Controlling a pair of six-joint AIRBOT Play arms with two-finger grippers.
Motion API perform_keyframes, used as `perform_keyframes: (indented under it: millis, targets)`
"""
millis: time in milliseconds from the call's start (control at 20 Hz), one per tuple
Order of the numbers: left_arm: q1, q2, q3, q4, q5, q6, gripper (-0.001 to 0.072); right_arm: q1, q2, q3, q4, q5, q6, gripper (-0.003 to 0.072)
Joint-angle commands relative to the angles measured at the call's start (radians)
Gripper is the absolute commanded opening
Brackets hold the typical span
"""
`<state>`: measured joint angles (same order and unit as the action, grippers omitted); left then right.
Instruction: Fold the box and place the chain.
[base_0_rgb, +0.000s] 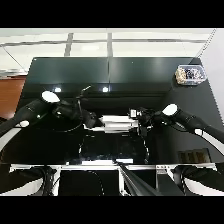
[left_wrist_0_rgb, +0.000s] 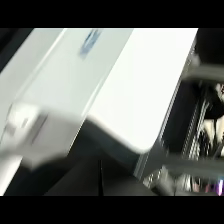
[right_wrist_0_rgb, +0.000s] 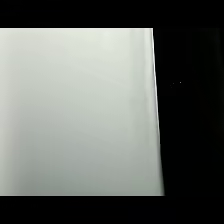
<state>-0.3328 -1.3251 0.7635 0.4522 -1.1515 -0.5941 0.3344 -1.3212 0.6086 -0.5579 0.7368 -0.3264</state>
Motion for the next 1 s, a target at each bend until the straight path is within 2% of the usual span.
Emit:
perform_keyframes:
  millis: [0, 50, 100, 200, 250, 400, 550, 650, 800, 950]
  targets:
    - [-0.08, -0.006, -0.011, -0.328, 0.275, 0.187, 0.0024, 0.0, 0.0, 0.0, 0.0, 0.001, 0.0, 0.0128]
    - [-0.078, -0.006, -0.01, -0.436, 0.336, 0.257, 0.0024, 0.0, 0.0, 0.0, 0.0, 0.0, 0.0, 0.0128]
    - [-0.072, -0.006, -0.01, -0.483, 0.392, 0.3, 0.0024, 0.0, 0.0, 0.0, 0.0, 0.0, 0.0, 0.0128]
    - [-0.071, -0.012, -0.01, -0.389, 0.502, 0.291, 0.0024, 0.0, 0.0, 0.0, 0.0, 0.0, 0.0, 0.0128]
    - [-0.072, -0.024, -0.01, -0.301, 0.518, 0.259, 0.0024, 0.0, 0.0, 0.0, 0.0, 0.0, 0.0, 0.0128]
    - [-0.074, -0.075, -0.01, -0.076, 0.503, 0.086, 0.0024, 0.0, 0.0, 0.0, 0.0, 0.0, 0.0, 0.0128]
    - [-0.074, -0.141, -0.01, -0.049, 0.429, 0.058, 0.0024, 0.0, 0.0, 0.0, 0.0, 0.0, 0.0, 0.0128]
    - [-0.071, -0.167, -0.01, -0.049, 0.438, 0.035, 0.0023, 0.0, 0.0, 0.0, 0.0, 0.0, 0.0, 0.0128]
    - [-0.042, -0.14, 0.021, -0.042, 0.432, 0.036, 0.0023, 0.0, 0.0, 0.0, 0.0, 0.0, 0.0, 0.0128]
    - [0.044, -0.044, 0.053, -0.018, 0.369, 0.036, 0.0023, 0.0, 0.0, 0.0, 0.0, 0.0, 0.0, 0.0128]
